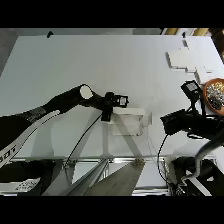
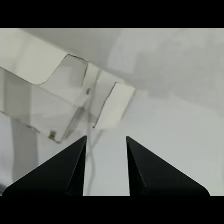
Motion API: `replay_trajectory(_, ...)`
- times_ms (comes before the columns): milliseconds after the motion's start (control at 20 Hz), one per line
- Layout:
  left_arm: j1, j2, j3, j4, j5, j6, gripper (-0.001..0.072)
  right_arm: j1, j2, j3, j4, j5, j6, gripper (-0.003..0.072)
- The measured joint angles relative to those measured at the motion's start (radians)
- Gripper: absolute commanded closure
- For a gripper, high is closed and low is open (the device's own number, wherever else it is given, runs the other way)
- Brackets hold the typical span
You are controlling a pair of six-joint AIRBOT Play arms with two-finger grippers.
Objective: Fold the box and place the chain.
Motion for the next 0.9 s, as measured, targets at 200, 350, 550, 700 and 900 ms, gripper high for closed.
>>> replay_trajectory(200, 0.000, -0.016, 0.001, -0.004, -0.007, 0.002, 0.0702, 0.000, 0.000, 0.000, 0.000, 0.000, 0.000, 0.0410)
replay_trajectory(350, 0.000, -0.021, 0.002, -0.005, -0.013, 0.003, 0.0701, 0.000, 0.000, 0.000, 0.000, 0.000, 0.000, 0.0410)
replay_trajectory(550, 0.000, -0.023, 0.002, -0.005, -0.018, 0.003, 0.0696, 0.000, 0.000, 0.000, 0.000, 0.000, 0.000, 0.0410)
replay_trajectory(700, 0.000, -0.023, 0.002, -0.005, -0.019, 0.003, 0.0696, 0.000, 0.000, 0.000, 0.000, 0.000, 0.000, 0.0410)
replay_trajectory(900, 0.000, -0.023, 0.002, -0.003, -0.022, 0.003, 0.0697, 0.000, 0.000, 0.000, 0.000, 0.000, 0.000, 0.0410)
